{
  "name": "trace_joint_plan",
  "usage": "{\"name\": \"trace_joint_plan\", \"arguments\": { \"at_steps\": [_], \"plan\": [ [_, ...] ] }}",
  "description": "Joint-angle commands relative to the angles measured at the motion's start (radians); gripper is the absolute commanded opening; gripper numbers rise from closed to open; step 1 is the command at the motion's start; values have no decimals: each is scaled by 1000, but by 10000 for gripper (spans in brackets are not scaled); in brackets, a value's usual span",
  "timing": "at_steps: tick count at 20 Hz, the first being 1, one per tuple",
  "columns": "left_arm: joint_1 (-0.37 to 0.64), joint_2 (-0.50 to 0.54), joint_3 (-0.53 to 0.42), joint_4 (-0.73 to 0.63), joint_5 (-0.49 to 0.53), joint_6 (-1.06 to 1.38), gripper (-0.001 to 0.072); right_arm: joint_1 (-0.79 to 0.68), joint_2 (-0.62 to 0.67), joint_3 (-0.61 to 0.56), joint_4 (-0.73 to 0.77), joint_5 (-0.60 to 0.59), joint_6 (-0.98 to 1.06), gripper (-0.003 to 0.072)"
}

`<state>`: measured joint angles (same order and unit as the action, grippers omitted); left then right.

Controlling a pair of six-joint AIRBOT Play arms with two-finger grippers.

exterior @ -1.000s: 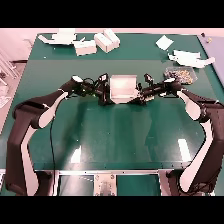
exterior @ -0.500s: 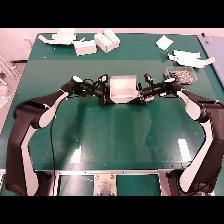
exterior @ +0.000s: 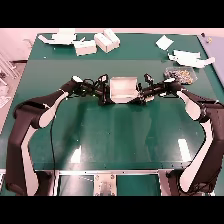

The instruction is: Fold the box and place the chain.

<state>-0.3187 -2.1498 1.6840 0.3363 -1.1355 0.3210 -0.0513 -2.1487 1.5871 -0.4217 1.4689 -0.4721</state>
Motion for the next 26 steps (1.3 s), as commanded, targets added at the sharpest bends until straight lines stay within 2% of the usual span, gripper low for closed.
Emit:
{"name": "trace_joint_plan", "arguments": {
  "at_steps": [1, 22, 24, 26],
  "plan": [
    [0, -1, 0, 0, -1, 0, 345, 0, 1, 0, 0, -1, 1, 587],
    [0, -1, 0, 0, -2, 0, 345, 0, 2, 1, 4, -1, 1, 589],
    [0, -1, 0, 0, -3, 0, 345, -4, 11, 1, -6, 5, 21, 694],
    [0, -1, 0, 0, -4, 0, 346, -10, 32, 1, -21, 11, 64, 720]
  ]
}}
